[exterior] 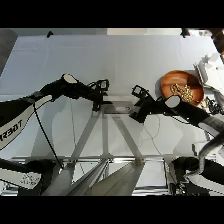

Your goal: Fold the box and place the chain.

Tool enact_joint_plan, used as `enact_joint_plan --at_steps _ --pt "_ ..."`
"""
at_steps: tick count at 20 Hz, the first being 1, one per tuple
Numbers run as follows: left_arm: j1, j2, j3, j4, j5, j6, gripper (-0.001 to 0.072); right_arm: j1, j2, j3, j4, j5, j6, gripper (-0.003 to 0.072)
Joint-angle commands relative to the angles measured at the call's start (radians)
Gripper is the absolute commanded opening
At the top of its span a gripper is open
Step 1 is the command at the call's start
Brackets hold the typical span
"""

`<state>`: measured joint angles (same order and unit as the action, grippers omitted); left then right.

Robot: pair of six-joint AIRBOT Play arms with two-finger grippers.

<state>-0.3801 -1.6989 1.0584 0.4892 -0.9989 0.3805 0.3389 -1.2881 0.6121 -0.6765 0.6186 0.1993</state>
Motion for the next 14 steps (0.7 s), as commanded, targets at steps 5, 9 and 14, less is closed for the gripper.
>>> enact_joint_plan --at_steps 5,9,14 --pt "0.0 0.0 0.0 0.0 0.0 0.001 0.0009 -0.005 -0.073 0.054 0.001 0.072 -0.241 0.0663" --pt "0.0 0.0 0.0 -0.002 0.0 0.001 0.0009 -0.062 -0.129 0.103 0.004 0.158 -0.264 0.0661" --pt "0.0 0.0 0.0 -0.002 -0.001 0.001 0.0009 -0.103 -0.161 0.158 0.018 0.265 -0.346 0.0662"
